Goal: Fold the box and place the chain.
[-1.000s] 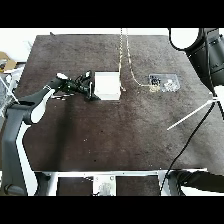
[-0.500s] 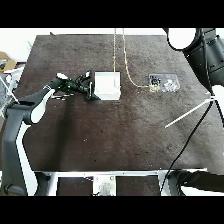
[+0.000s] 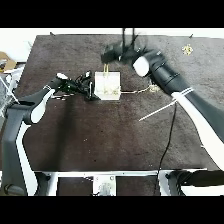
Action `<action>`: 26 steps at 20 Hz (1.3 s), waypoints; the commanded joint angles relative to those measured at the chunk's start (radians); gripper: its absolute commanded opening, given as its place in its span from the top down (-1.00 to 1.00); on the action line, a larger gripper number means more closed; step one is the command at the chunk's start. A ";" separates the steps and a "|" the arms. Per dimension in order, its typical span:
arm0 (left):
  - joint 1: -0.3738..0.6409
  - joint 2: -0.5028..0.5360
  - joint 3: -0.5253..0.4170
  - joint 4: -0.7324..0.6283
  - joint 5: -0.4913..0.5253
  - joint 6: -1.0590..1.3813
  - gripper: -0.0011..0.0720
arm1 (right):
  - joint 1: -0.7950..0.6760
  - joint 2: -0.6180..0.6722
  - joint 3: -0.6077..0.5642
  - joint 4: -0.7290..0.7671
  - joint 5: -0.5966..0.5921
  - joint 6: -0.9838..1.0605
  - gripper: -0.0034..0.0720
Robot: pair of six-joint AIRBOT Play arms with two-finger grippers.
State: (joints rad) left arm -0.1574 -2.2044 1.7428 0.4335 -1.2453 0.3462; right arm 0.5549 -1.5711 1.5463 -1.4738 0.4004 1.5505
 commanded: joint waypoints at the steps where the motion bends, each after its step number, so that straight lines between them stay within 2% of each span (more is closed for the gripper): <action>1: 0.000 0.001 0.000 0.000 0.000 0.000 0.22 | 0.010 -0.055 -0.106 0.014 0.005 0.045 0.91; 3: 0.000 0.001 0.000 0.000 0.000 0.000 0.22 | 0.007 -0.066 -0.124 0.012 0.020 0.043 0.89; 4: 0.000 0.001 0.000 0.000 0.000 0.000 0.22 | -0.002 -0.064 -0.130 0.006 0.038 0.043 0.40; 5: 0.000 0.001 0.000 0.000 0.000 0.000 0.22 | -0.017 -0.062 -0.130 -0.001 0.069 0.043 0.01; 6: 0.000 0.001 0.000 0.000 0.000 0.000 0.22 | -0.037 -0.055 -0.130 -0.003 0.108 0.043 0.07; 9: 0.000 0.001 0.000 0.000 0.000 0.000 0.22 | -0.125 -0.024 -0.137 -0.003 0.273 0.043 0.07; 11: 0.000 0.001 0.000 0.000 0.000 0.000 0.22 | -0.202 0.007 -0.195 -0.016 0.331 0.078 0.04; 12: 0.000 0.001 0.000 0.000 0.000 0.000 0.22 | -0.251 0.024 -0.251 -0.018 0.314 0.150 0.02; 14: 0.000 0.001 0.000 0.000 0.000 0.000 0.22 | -0.335 0.052 -0.370 -0.016 0.204 0.243 0.02; 17: 0.000 0.001 0.000 0.000 0.000 0.000 0.22 | -0.426 0.043 -0.477 0.032 0.056 0.333 0.02; 26: 0.000 0.001 0.000 0.000 0.000 0.000 0.22 | -0.448 -0.088 -0.494 0.253 -0.226 0.332 0.02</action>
State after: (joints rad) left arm -0.1574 -2.2044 1.7428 0.4332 -1.2453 0.3466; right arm 0.1123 -1.6276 1.0588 -1.2881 0.2790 1.8767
